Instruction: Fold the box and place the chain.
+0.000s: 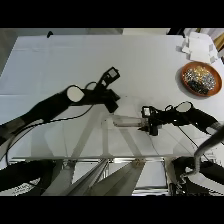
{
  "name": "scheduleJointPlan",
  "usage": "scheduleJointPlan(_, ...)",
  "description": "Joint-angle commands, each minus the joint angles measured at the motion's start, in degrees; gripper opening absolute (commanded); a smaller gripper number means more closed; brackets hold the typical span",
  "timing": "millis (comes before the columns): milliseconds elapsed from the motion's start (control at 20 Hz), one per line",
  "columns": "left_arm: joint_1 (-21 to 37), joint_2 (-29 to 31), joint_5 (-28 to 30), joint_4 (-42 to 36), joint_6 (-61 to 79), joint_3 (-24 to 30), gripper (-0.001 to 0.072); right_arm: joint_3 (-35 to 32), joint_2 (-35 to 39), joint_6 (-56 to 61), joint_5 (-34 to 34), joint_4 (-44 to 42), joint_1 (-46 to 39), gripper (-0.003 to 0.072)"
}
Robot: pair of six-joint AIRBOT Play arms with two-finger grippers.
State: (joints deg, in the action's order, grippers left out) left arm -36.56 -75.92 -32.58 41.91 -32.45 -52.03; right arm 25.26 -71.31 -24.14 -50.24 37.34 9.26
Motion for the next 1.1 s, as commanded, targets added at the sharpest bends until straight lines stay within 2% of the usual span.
scheduleJointPlan(0,3.5,5.6,-12.9,19.6,-4.7,0.0,0.0001,0.0,0.0,0.1,-0.1,-0.1,0.0,0.0406)
scheduleJointPlan(50,4.1,6.4,-17.5,22.8,-4.3,0.0,0.0001,0.0,0.0,0.1,-0.1,-0.1,0.0,0.0406)
scheduleJointPlan(150,4.7,6.4,-27.5,23.3,3.1,0.0,0.0001,0.0,0.0,0.1,-0.1,-0.1,0.0,0.0406)
scheduleJointPlan(250,3.8,5.6,-31.7,21.4,10.5,0.1,0.0002,0.0,0.0,0.1,-0.1,-0.1,0.0,0.0406)
scheduleJointPlan(500,1.4,1.3,-26.2,15.3,14.7,0.1,0.0004,0.0,0.0,0.1,-0.1,-0.1,0.0,0.0406)
scheduleJointPlan(600,1.4,-1.8,-25.9,14.6,14.7,0.1,0.0028,0.0,0.0,0.1,-0.1,-0.1,0.0,0.0406)
scheduleJointPlan(700,1.4,-4.7,-25.9,14.3,14.7,0.1,0.015,0.0,0.0,0.1,-0.1,-0.1,0.0,0.0406)
scheduleJointPlan(800,1.4,-6.6,-25.7,14.7,14.7,0.1,0.0167,0.0,0.0,0.1,-0.1,-0.1,0.0,0.0406)
scheduleJointPlan(950,1.5,-7.1,-22.8,16.3,15.4,0.1,0.0325,0.0,0.0,0.1,-0.1,-0.1,0.0,0.0406)
scheduleJointPlan(1000,1.5,-7.1,-21.8,16.2,17.2,0.1,0.036,0.0,0.0,0.1,-0.1,-0.1,0.0,0.0406)
scheduleJointPlan(1050,1.4,-7.1,-21.2,16.0,19.9,0.1,0.0362,0.0,0.0,0.1,-0.1,-0.1,0.0,0.0406)
